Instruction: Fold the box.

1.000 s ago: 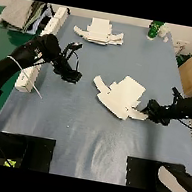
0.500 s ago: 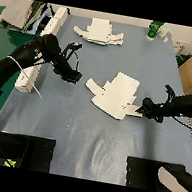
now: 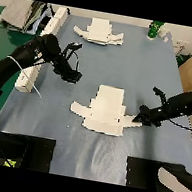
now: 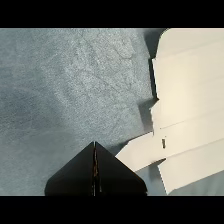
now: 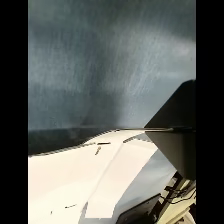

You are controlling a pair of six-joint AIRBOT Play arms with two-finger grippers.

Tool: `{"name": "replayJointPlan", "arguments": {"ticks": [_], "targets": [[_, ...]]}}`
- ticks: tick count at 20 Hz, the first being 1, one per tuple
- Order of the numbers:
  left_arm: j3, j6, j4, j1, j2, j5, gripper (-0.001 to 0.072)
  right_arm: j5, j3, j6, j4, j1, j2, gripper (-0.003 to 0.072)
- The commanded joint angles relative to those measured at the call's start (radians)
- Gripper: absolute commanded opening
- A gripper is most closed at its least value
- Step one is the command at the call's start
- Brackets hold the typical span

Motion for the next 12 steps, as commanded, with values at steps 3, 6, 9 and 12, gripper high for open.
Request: {"name": "replayJointPlan", "arguments": {"ticks": [3,6,9,12], "targets": [[0.001,0.0,0.0,-0.001,0.0,0.004,0.0011,0.113,0.008,-0.102,0.003,0.053,-0.026,0.0002],[0.001,0.0,0.0,0.0,0.0,0.009,0.0011,0.172,0.008,-0.058,0.003,0.085,-0.026,0.0155],[0.001,0.0,0.0,-0.002,0.0,0.009,0.0011,0.185,0.007,0.004,-0.003,0.111,-0.026,0.0229],[0.001,0.0,-0.004,-0.002,0.0,0.011,0.0011,0.225,0.007,0.011,-0.03,0.15,-0.026,0.0002]]}}
